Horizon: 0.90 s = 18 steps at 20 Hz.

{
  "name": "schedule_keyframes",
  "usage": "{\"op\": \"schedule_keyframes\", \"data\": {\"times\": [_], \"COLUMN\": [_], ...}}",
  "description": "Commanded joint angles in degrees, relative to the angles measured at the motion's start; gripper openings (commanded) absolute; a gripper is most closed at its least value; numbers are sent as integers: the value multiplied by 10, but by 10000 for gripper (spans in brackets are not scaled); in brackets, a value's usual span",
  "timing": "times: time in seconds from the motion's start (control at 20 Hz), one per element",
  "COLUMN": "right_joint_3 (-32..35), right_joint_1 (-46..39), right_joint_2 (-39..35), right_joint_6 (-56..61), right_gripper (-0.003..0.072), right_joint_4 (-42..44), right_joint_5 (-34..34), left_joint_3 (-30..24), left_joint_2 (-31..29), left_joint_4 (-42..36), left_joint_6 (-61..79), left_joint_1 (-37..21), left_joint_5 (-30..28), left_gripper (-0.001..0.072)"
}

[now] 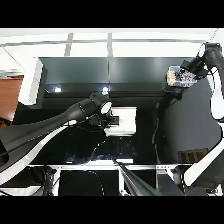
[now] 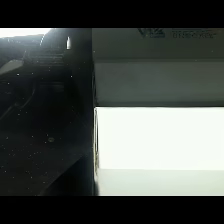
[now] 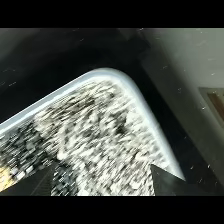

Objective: Fold the box and place the chain.

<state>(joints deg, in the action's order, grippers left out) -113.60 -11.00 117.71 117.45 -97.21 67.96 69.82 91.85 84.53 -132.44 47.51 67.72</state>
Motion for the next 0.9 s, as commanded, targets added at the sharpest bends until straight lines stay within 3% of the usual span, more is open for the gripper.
{"op": "schedule_keyframes", "data": {"times": [0.0,0.05,0.15,0.3,0.45,0.85], "right_joint_3": [-14,-14,-20,-39,-39,-39], "right_joint_1": [-9,-11,-12,-11,-11,-3], "right_joint_2": [28,30,27,0,-73,-368], "right_joint_6": [4,3,-19,-51,-117,-251], "right_gripper": [667,479,10,17,17,16], "right_joint_4": [23,35,55,66,66,117], "right_joint_5": [16,24,28,25,7,-35], "left_joint_3": [0,0,0,0,0,0], "left_joint_2": [0,0,0,0,0,0], "left_joint_4": [0,0,0,0,0,0], "left_joint_6": [0,0,0,0,0,0], "left_joint_1": [0,0,0,0,0,0], "left_joint_5": [0,0,0,0,0,0], "left_gripper": [25,26,25,25,25,25]}}
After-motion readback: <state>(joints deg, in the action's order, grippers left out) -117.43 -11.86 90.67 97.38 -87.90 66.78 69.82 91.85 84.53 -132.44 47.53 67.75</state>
